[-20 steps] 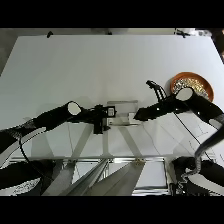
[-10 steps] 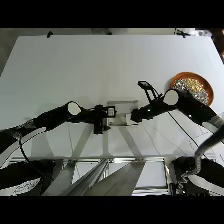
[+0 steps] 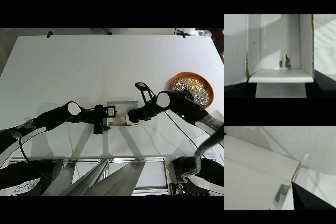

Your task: Fold the box and place the chain.

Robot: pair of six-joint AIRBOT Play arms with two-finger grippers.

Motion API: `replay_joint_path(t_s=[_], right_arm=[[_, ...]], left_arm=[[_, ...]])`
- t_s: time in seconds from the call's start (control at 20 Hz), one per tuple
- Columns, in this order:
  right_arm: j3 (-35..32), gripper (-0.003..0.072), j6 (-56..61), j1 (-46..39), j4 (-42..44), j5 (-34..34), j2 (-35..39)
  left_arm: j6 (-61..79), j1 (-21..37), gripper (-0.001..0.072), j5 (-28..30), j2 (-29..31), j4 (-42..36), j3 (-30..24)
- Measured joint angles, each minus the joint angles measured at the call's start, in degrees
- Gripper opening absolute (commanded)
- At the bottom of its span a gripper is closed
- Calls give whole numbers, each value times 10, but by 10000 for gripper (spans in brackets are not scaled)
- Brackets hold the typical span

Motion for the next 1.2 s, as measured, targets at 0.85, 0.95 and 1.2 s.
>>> replay_joint_path(t_s=[0.85, 0.95, 1.2], right_arm=[[64, 404, 257, 102, -155, 13, -84], [66, 318, 276, 109, -162, 19, -90], [68, 24, 313, 120, -175, 39, -98]], left_arm=[[0, 0, 205, 0, 0, 0, 0], [0, 0, 205, 0, 0, 0, 0], [1, 0, 205, 0, 0, 1, 0]])
